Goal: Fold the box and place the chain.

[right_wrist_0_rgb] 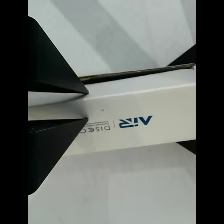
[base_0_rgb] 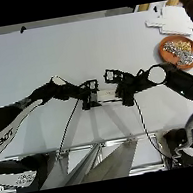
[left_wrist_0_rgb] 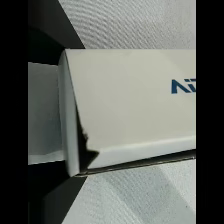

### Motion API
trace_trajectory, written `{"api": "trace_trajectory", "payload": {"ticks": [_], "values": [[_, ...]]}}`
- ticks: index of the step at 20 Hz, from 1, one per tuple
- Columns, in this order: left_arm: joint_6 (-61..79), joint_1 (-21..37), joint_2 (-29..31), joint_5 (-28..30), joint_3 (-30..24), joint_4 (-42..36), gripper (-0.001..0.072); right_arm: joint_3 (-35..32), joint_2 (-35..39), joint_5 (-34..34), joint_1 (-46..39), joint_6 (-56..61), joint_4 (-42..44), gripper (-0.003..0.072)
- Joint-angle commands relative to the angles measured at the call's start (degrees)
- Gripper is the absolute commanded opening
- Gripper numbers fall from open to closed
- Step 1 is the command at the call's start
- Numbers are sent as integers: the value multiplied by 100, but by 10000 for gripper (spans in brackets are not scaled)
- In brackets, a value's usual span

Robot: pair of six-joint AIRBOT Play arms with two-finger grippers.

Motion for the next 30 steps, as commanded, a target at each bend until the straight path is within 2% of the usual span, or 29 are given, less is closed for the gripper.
{"api": "trace_trajectory", "payload": {"ticks": [1, 5, 6, 8, 10, 13, 18, 19, 21, 22, 25, 30], "values": [[11, 2, 4, -15, 4, 9, 137, -42, -2, -28, 4, 13, -28, 117], [11, 2, 4, -15, 4, 9, 137, -267, -7, -247, 4, 11, 155, 120], [11, 2, 4, -15, 4, 9, 137, -293, -7, -249, 4, 2, 278, 140], [11, 2, 4, -15, 4, 9, 137, -297, -7, -221, 4, -4, 446, 294], [11, 2, 4, -15, 4, 9, 137, -297, -4, -138, 4, -7, 461, 339], [11, 2, 4, -15, 4, 9, 137, -297, 79, 7, 4, -9, 562, 349], [11, 2, 4, -15, 4, 9, 137, -297, 483, -17, 4, -382, 1331, 346], [11, 2, 4, -15, 4, 9, 137, -297, 474, -17, 4, -426, 1362, 324], [11, 2, 4, -15, 4, 9, 137, -297, 398, -52, 2, -511, 1355, 71], [11, 2, 4, -15, 4, 9, 137, -297, 321, -114, 2, -498, 1360, 16], [11, 2, 4, -15, 4, 9, 137, -297, 63, -105, 4, -435, 1364, 16], [11, 2, 4, -15, 4, 9, 137, -297, 28, -127, 4, -435, 1357, 16]]}}
